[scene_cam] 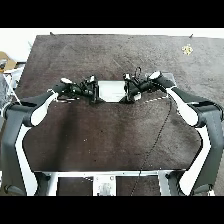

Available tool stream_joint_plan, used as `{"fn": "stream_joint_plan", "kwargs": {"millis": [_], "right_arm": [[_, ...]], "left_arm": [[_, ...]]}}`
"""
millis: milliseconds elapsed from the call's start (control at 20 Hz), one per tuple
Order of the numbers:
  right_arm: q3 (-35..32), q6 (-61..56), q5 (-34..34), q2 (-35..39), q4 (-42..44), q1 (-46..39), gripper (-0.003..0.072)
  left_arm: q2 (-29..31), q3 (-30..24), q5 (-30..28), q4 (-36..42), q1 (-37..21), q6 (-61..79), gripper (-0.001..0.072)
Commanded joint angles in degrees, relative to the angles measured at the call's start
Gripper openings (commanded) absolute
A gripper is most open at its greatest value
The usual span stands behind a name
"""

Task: Fold the box and place the chain.

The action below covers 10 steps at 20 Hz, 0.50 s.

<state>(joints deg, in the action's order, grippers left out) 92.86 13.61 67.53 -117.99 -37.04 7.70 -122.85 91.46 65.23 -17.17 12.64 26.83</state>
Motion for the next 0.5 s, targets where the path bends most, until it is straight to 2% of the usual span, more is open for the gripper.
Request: {"fn": "stream_joint_plan", "kwargs": {"millis": [0, 200, 350, 450], "right_arm": [[0.11, -4.13, -0.31, 2.19, -2.73, -0.15, 0.0686], [0.11, -12.41, 0.33, 6.64, -13.53, -0.15, 0.0686], [0.11, -16.57, 3.91, 10.97, -16.81, -0.17, 0.0677], [0.11, -19.34, 6.27, 14.16, -16.02, -0.39, 0.0658]], "left_arm": [[0.04, 0.02, 0.31, -0.39, -0.13, 0.04, 0.0061], [0.04, 0.02, 0.24, -0.39, -0.13, 0.09, 0.0061], [0.04, 0.02, 0.26, -0.39, -0.13, 0.07, 0.0061], [0.04, 0.02, 0.28, -0.42, -0.13, 0.07, 0.0061]]}}
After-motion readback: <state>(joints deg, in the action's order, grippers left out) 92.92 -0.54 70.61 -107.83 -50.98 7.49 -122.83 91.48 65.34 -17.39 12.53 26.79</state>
